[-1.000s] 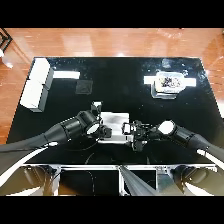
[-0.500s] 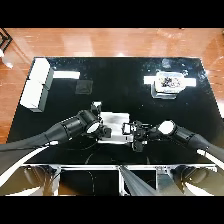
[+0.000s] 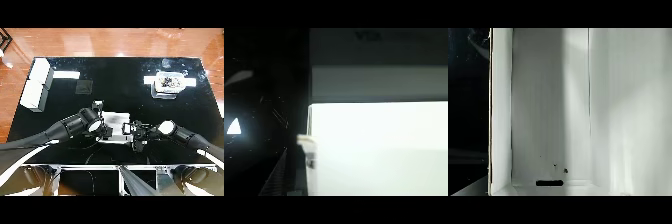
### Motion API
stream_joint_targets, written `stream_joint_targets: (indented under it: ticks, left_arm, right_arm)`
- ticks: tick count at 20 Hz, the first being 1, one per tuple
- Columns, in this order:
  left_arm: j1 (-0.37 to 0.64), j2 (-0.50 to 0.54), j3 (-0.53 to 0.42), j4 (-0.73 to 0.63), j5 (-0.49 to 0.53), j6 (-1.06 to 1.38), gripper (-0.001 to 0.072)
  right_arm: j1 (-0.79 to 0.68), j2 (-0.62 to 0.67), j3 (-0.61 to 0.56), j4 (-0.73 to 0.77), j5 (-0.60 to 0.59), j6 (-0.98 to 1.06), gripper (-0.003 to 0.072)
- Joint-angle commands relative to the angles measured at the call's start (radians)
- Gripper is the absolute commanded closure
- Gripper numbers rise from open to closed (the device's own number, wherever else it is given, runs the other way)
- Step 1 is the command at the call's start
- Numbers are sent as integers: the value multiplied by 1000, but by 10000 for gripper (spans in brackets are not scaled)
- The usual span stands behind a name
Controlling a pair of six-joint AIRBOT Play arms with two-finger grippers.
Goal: Fold the box and place the chain.
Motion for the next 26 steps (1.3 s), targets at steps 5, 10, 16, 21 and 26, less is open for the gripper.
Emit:
stream_joint_targets:
  ticks: [5, 10, 16, 21, 26]
  left_arm:
    - [-1, -12, 6, 0, -21, -11, 137]
    - [-2, -15, 4, 5, -26, -9, 281]
    - [-4, -29, 4, 0, -21, 26, 518]
    - [-4, -33, 6, -12, -23, 55, 687]
    - [-4, -33, 6, -10, -25, 55, 687]
  right_arm:
    - [1, -1, 0, 1, 1, 2, 318]
    - [1, -1, 0, 1, 1, 2, 319]
    - [1, -1, 0, 1, 1, 2, 318]
    - [1, -1, 0, 1, 1, 2, 318]
    - [0, 3, 1, -14, -9, 3, -6]
